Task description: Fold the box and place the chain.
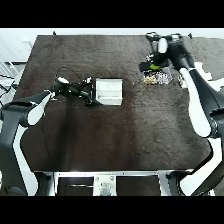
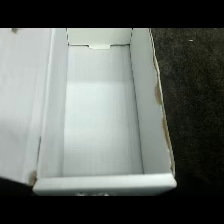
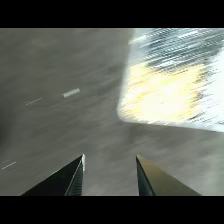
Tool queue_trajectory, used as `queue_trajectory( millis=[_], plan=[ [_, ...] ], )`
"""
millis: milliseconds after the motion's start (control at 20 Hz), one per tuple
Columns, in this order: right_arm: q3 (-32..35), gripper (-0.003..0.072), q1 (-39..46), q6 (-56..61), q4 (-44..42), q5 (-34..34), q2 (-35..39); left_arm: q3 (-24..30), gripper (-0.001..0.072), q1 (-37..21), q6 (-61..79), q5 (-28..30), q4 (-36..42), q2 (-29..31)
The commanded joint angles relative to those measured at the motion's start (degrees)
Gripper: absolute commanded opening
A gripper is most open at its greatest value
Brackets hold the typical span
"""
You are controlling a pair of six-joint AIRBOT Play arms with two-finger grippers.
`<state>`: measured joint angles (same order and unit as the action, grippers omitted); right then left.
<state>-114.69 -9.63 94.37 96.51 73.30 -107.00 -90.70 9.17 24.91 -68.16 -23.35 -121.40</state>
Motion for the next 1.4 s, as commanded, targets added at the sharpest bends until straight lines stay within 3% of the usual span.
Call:
queue_trajectory(
  millis=[0, 500, 600, 1050, 1100, 1200, 1350],
  plan=[
    [0.0, 0.0368, 7.3, -9.1, -7.7, -6.8, -2.6, 0.0, 0.0428, 0.0, 0.0, 0.1, 0.0, 0.0],
    [0.0, 0.0347, 8.2, -20.1, -12.7, -9.5, -9.3, 0.0, 0.0428, 0.0, 0.0, 0.1, 0.0, 0.0],
    [0.0, 0.0283, 8.2, -20.8, -13.5, -9.5, -9.4, 0.0, 0.0428, 0.0, 0.0, 0.1, 0.0, 0.0],
    [0.0, 0.0281, 8.2, -20.9, -15.1, -7.7, -10.8, 0.0, 0.0429, 0.0, 0.0, 0.2, 0.0, 0.0],
    [0.0, 0.0235, 8.2, -20.9, -15.1, -7.7, -10.8, 0.0, 0.0428, 0.0, 0.0, 0.2, 0.0, 0.0],
    [0.0, 0.0009, 8.2, -20.9, -15.1, -7.9, -10.8, 0.0, 0.0428, 0.0, 0.0, 0.2, 0.0, 0.0],
    [-0.1, 0.0011, 8.2, -20.9, -15.1, -7.9, -10.2, 0.0, 0.0429, 0.0, 0.0, 0.2, 0.0, 0.0]
  ],
)
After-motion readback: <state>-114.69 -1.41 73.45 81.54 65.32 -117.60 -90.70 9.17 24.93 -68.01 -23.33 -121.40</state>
